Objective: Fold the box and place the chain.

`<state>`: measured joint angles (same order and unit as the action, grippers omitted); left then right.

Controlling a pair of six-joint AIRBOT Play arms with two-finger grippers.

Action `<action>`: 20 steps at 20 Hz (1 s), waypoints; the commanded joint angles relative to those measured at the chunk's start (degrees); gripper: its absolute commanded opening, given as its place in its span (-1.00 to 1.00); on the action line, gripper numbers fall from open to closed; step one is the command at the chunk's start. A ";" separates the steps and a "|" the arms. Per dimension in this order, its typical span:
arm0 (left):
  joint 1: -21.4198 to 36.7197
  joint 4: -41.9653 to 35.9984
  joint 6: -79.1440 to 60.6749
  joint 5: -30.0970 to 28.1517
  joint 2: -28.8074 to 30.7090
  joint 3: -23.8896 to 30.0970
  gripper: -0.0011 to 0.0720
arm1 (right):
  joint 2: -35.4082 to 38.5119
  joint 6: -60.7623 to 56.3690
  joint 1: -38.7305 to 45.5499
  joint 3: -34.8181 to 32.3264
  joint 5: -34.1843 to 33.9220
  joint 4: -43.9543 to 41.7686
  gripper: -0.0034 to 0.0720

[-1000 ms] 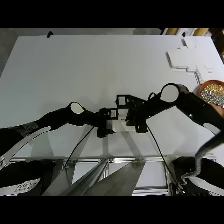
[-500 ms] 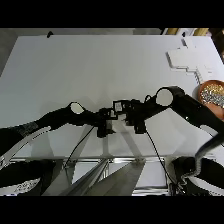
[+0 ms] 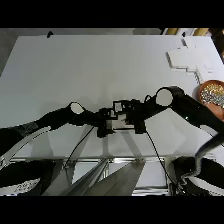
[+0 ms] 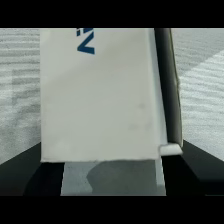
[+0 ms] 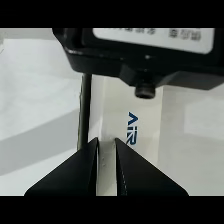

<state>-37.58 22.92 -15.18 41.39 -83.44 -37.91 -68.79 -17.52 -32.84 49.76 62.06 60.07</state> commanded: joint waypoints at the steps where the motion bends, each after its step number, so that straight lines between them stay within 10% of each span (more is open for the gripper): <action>1: -0.02 0.02 -0.02 0.00 0.04 0.02 -0.06 | -0.20 -0.02 -0.07 -0.20 0.66 -0.20 -0.68; 7: -0.02 0.02 -0.02 0.00 0.04 0.02 -0.06 | -0.37 0.00 -0.07 -1.36 1.77 -0.63 -0.59; 9: -0.02 0.02 -0.02 0.00 0.04 0.02 -0.06 | -0.37 -0.04 -0.07 -1.36 1.97 -0.94 -0.16; 16: -0.02 0.02 -0.02 -0.02 0.07 0.02 -0.06 | 3.08 -1.11 -0.07 -1.31 3.91 -0.74 -0.13; 18: -0.02 0.02 -0.02 0.00 0.04 0.02 -0.06 | 3.13 -1.09 -0.07 -1.31 3.69 -0.74 -0.72; 20: -0.02 0.02 -0.02 0.00 0.04 0.02 -0.06 | 3.13 -1.09 -0.07 -1.31 2.84 -0.74 -0.87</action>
<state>-37.60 22.96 -15.20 41.43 -83.44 -37.91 -66.06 -18.59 -32.86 48.45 65.67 59.35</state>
